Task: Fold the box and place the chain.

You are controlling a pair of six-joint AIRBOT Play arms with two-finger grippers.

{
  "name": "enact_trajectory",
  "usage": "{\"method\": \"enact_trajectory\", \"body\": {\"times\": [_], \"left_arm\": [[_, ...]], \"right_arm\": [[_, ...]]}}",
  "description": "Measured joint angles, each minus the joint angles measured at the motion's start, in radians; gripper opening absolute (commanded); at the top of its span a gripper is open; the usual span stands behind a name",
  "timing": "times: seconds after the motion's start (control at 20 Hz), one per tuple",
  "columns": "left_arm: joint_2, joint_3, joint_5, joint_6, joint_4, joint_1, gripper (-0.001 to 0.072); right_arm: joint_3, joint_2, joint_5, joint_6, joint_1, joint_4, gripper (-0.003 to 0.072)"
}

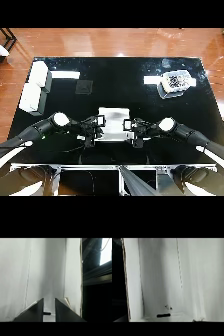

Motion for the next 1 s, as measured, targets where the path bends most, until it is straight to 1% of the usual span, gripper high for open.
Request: {"method": "enact_trajectory", "body": {"times": [0.05, 0.2, 0.35, 0.5, 0.65, 0.75, 0.85, 1.0], "left_arm": [[0.003, 0.002, -0.004, -0.003, 0.008, 0.001, 0.0024], [0.037, 0.011, -0.011, -0.057, 0.051, 0.023, 0.0018], [0.118, 0.016, -0.04, -0.159, 0.118, 0.083, 0.0018], [0.227, 0.017, -0.122, -0.343, 0.187, 0.2, 0.0019], [0.301, 0.017, -0.2, -0.661, 0.225, 0.365, 0.002], [0.32, 0.011, -0.274, -0.852, 0.239, 0.473, 0.002], [0.323, -0.017, -0.32, -1.006, 0.249, 0.559, 0.0019], [0.296, -0.084, -0.314, -1.239, 0.256, 0.625, 0.0019]], "right_arm": [[0.0, 0.0, 0.0, 0.0, 0.0, 0.0, 0.0475], [0.0, 0.0, -0.001, 0.002, 0.0, 0.002, 0.0475], [0.0, 0.0, -0.003, 0.002, 0.0, 0.001, 0.0475], [0.0, 0.0, -0.002, 0.001, 0.0, 0.001, 0.0475], [0.0, 0.0, -0.002, 0.001, 0.0, 0.001, 0.0475], [0.0, 0.0, -0.002, 0.001, 0.0, 0.001, 0.0475], [0.0, 0.0, -0.002, 0.001, 0.0, 0.0, 0.0475], [0.0, 0.0, -0.002, 0.001, 0.0, 0.0, 0.0475]]}}
